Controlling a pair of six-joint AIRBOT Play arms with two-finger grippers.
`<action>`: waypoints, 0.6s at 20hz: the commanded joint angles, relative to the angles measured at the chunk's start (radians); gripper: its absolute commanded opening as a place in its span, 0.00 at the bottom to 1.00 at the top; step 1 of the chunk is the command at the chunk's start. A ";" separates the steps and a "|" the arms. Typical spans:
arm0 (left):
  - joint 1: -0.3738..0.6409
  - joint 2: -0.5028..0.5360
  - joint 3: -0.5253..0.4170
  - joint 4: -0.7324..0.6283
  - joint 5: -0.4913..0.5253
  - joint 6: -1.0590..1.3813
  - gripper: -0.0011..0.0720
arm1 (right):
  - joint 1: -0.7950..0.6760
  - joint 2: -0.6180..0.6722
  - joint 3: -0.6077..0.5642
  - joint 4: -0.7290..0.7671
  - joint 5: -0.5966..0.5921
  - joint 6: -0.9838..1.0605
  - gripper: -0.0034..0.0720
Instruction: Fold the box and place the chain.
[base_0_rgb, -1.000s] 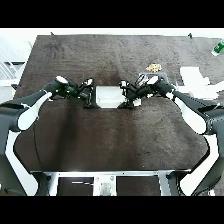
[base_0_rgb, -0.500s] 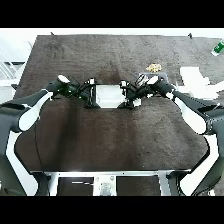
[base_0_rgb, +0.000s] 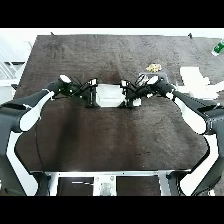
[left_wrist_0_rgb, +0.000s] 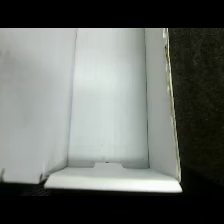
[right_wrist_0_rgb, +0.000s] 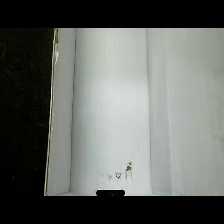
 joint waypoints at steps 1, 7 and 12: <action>-0.011 0.000 0.001 -0.004 0.019 0.017 1.00 | 0.001 0.000 0.000 -0.003 0.006 -0.002 0.73; -0.011 0.000 0.001 -0.008 0.008 0.043 1.00 | 0.002 0.000 0.000 -0.003 0.006 -0.002 0.73; -0.011 -0.002 0.000 -0.004 0.004 0.031 0.86 | 0.002 0.000 0.000 -0.003 0.006 -0.002 0.73</action>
